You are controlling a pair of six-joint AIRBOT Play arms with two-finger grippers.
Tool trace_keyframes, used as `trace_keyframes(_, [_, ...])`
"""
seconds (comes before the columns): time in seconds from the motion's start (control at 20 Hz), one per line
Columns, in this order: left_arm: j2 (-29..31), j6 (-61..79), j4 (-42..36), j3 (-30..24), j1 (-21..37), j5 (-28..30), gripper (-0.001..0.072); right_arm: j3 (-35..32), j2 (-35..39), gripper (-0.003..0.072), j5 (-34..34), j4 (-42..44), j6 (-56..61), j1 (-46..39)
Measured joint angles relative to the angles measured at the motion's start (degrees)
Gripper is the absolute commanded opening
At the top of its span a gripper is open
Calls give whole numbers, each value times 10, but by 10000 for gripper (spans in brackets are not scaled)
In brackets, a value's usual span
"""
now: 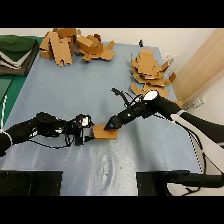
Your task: Fold the box.
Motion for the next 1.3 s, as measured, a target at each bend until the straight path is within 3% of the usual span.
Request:
trace_keyframes(0.2, [0,0,0,0,0,0,457,-15,38,4,-110,-115,-18,42])
trace_keyframes(0.45, [0,-1,-1,0,0,0,458,-33,54,4,-189,-192,-50,96])
trace_keyframes(0.5, [0,-1,-1,0,0,0,457,-35,59,58,-200,-205,-57,106])
trace_keyframes(0.85, [0,0,0,-1,0,0,457,-56,110,63,-209,-245,-85,166])
trace_keyframes(1.1, [0,0,0,0,0,0,457,-65,176,75,-205,-322,-12,179])
trace_keyframes(1.15, [0,0,0,0,0,0,457,-67,185,196,-202,-336,0,179])
trace_keyframes(1.25, [0,0,0,0,0,0,457,-72,193,362,-195,-341,7,181])
trace_keyframes(1.3, [0,0,0,0,0,0,457,-74,193,384,-195,-337,5,181])
